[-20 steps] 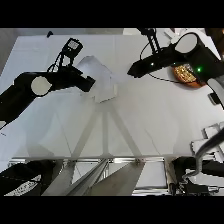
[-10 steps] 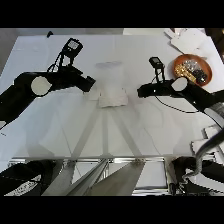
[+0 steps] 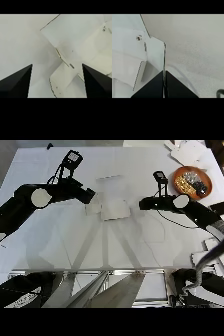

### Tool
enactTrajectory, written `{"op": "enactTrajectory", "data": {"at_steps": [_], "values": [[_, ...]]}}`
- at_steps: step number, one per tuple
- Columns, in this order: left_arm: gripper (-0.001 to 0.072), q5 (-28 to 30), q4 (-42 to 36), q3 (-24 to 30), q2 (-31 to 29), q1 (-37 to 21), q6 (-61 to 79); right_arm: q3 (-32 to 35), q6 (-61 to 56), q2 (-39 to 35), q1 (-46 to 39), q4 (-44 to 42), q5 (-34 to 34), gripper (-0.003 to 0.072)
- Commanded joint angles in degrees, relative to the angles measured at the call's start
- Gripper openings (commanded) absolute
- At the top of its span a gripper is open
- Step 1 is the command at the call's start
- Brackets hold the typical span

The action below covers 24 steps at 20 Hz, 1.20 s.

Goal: Fold the box and place the chain.

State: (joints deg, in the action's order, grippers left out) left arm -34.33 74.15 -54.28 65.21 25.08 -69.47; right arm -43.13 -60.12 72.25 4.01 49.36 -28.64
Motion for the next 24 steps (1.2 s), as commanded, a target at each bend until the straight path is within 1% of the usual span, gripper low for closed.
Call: {"op": "enactTrajectory", "data": {"at_steps": [1,4,6,24], "values": [[0.0695,0.00,0.00,-0.02,0.00,0.02,0.00,0.92,-2.91,0.00,-0.02,-0.07,3.43,0.0010],[0.0695,0.02,0.00,-0.02,0.00,0.02,0.00,3.91,-4.44,0.02,-0.02,-0.11,6.60,0.0010],[0.0695,0.02,0.00,-0.02,0.00,0.02,0.00,5.66,-4.39,0.02,-0.02,-0.09,7.19,0.0010],[0.0695,0.04,0.00,-0.02,0.00,0.02,0.00,5.77,-4.37,-0.04,-0.04,-0.09,7.48,0.0013]]}}
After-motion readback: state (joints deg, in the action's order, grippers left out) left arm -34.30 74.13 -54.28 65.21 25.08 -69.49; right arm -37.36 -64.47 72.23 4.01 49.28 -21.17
